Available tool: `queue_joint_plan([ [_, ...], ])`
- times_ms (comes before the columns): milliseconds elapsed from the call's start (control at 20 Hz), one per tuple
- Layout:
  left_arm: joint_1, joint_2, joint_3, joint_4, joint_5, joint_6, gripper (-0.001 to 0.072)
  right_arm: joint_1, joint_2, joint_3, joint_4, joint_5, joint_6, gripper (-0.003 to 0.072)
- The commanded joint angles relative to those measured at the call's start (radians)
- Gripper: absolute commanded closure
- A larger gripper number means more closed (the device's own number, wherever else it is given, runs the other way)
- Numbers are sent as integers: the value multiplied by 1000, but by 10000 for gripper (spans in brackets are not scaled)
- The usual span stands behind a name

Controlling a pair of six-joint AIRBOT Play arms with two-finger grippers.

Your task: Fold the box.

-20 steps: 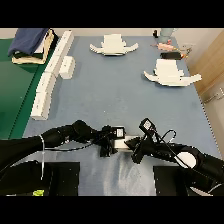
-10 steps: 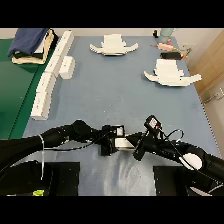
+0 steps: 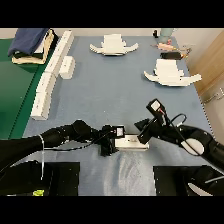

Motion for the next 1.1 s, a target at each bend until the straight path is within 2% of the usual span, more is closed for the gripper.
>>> queue_joint_plan([
  [0, 0, 0, -1, 0, 0, 0, 184, -131, -117, 192, -288, 344, 206, 683],
  [200, 0, 0, 0, 0, 0, 0, 185, -158, -310, 415, -319, 627, 380, 683],
  [400, 0, 0, -1, 0, 0, 0, 184, -157, -485, 515, -318, 799, 501, 683],
  [550, 0, 0, -1, 0, 0, -2, 185, -157, -539, 519, -319, 799, 594, 683],
  [800, 21, 41, -1, 6, 38, -35, 185, -157, -548, 519, -422, 744, 853, 683],
  [950, 127, 114, -1, 61, 37, -283, 184, -157, -548, 519, -427, 707, 858, 683],
  [1050, 254, 171, -1, 208, 27, -545, 184, -157, -548, 519, -430, 697, 858, 683],
])
